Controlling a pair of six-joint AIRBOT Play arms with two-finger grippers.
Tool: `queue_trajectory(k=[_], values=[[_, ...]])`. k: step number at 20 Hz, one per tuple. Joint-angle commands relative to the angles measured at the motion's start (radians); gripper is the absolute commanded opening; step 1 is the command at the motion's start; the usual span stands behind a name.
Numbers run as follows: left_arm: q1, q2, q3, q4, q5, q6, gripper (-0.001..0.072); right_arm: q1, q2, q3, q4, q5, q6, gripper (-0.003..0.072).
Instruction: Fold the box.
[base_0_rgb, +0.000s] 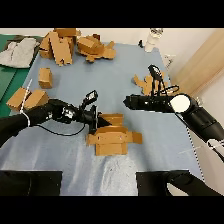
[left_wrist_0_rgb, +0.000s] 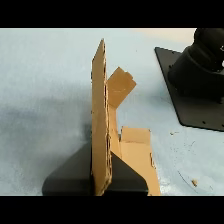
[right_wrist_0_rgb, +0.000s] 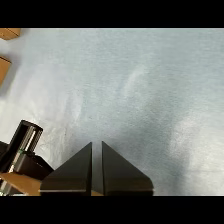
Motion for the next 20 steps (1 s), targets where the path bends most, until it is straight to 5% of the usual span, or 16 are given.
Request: queue_trajectory(k=[1, 10, 20], values=[[-0.016, 0.022, -0.048, -0.026, 0.033, 0.067, 0.0011, 0.000, -0.001, 0.001, -0.003, 0.000, 0.000, 0.0094], [-0.071, 0.051, -0.090, -0.032, 0.198, 0.113, 0.0011, 0.001, -0.001, 0.001, -0.007, 0.006, 0.000, 0.0094], [-0.071, 0.047, -0.094, -0.017, 0.209, 0.110, 0.0012, 0.000, 0.000, 0.001, -0.029, 0.042, 0.000, 0.0094]])
